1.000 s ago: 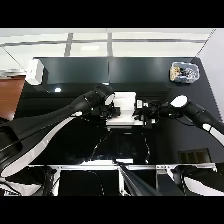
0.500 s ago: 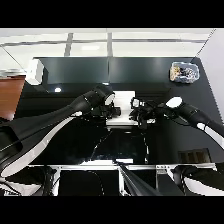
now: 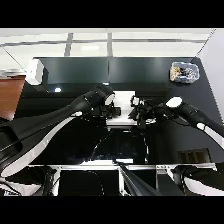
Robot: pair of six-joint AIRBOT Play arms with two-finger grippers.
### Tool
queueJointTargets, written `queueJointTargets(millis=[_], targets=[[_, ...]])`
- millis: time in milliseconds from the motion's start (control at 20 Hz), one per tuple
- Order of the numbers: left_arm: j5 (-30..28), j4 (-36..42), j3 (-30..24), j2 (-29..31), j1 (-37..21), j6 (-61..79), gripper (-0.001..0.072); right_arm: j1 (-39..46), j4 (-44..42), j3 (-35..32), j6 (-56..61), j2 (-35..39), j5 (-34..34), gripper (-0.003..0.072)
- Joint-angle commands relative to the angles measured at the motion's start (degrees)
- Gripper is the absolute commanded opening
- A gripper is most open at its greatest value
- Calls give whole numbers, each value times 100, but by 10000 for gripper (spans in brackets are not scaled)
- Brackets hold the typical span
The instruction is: Fold the box and place the chain.
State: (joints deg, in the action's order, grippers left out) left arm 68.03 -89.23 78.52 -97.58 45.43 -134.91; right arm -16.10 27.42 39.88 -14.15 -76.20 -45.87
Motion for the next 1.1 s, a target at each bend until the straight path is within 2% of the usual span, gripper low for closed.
queueJointTargets(millis=[0, 100, 150, 350, 450, 550, 750, 1050], targets=[[0, -7, 2, -4, 0, 4, 26, 42, 133, 2, 942, 146, -20, 113], [-15, -7, 2, -4, -4, 4, 26, 181, 568, 66, 1906, 455, -68, 110], [-26, -7, 2, -4, -4, 4, 26, 317, 1003, 166, 2570, 664, -232, 16], [-39, -9, 2, -4, -9, 4, 26, 1412, 2170, 723, 5145, 1397, -1377, 14], [-37, -7, 2, -4, -7, 4, 26, 2308, 2253, 739, 6498, 1486, -1582, 15], [-44, -9, 2, -4, -9, 4, 26, 3134, 2240, 476, 7364, 1467, -1534, 15], [-42, -9, 2, -4, -9, 7, 26, 4065, 2216, -223, 7962, 1298, -1635, 14], [-42, -9, 2, -4, -9, 4, 27, 4105, 1836, -433, 7971, 680, -1915, 14]])
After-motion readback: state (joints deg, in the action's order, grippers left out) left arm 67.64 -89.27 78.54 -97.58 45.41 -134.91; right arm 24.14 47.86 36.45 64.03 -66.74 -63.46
